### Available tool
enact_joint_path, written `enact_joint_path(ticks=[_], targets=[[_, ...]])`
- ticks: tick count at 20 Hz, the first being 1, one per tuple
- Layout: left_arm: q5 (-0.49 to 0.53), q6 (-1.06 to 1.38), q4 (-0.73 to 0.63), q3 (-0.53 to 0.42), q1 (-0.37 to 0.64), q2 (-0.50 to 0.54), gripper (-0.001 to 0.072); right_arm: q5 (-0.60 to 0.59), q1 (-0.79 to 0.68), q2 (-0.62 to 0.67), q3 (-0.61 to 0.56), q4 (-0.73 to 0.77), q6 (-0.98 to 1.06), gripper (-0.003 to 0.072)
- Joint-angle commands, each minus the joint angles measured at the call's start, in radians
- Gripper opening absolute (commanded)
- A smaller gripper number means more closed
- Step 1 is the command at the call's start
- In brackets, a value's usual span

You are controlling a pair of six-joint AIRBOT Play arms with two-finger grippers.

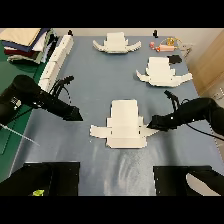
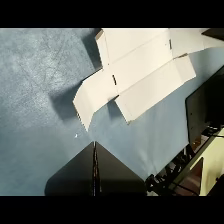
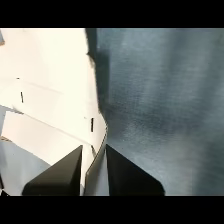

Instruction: Fold the box.

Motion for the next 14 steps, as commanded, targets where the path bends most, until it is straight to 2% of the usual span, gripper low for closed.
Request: enact_joint_path(ticks=[1,3,5,6,7,8,9,10,14], targets=[[0.049,0.029,-0.013,-0.026,0.029,0.005,0.0018,0.084,0.087,0.057,-0.056,-0.017,0.081,0.0240],[0.072,0.033,-0.013,-0.026,0.029,0.005,0.0020,0.091,0.094,0.032,-0.056,-0.015,0.098,0.0240],[0.087,0.043,-0.013,-0.026,0.029,0.005,0.0038,0.090,0.094,0.001,-0.056,-0.011,0.098,0.0207],[0.091,0.043,-0.016,-0.026,0.029,0.005,0.0373,0.084,0.094,-0.010,-0.056,-0.005,0.097,0.0025],[0.095,0.036,-0.017,-0.026,0.029,0.005,0.0687,0.084,0.097,-0.014,-0.056,0.000,0.095,0.0003],[0.096,0.026,-0.017,-0.026,0.029,0.005,0.0627,0.093,0.113,-0.014,-0.056,0.002,0.086,0.0002],[0.097,0.026,-0.017,-0.026,0.029,0.002,0.0513,0.112,0.142,-0.012,-0.057,0.004,0.063,0.0002],[0.098,0.029,-0.017,-0.026,0.029,-0.005,0.0472,0.141,0.185,-0.006,-0.063,0.003,0.056,0.0002],[0.096,0.070,-0.028,-0.026,0.029,-0.082,0.0472,0.366,0.411,0.072,-0.151,-0.004,0.103,0.0002]])
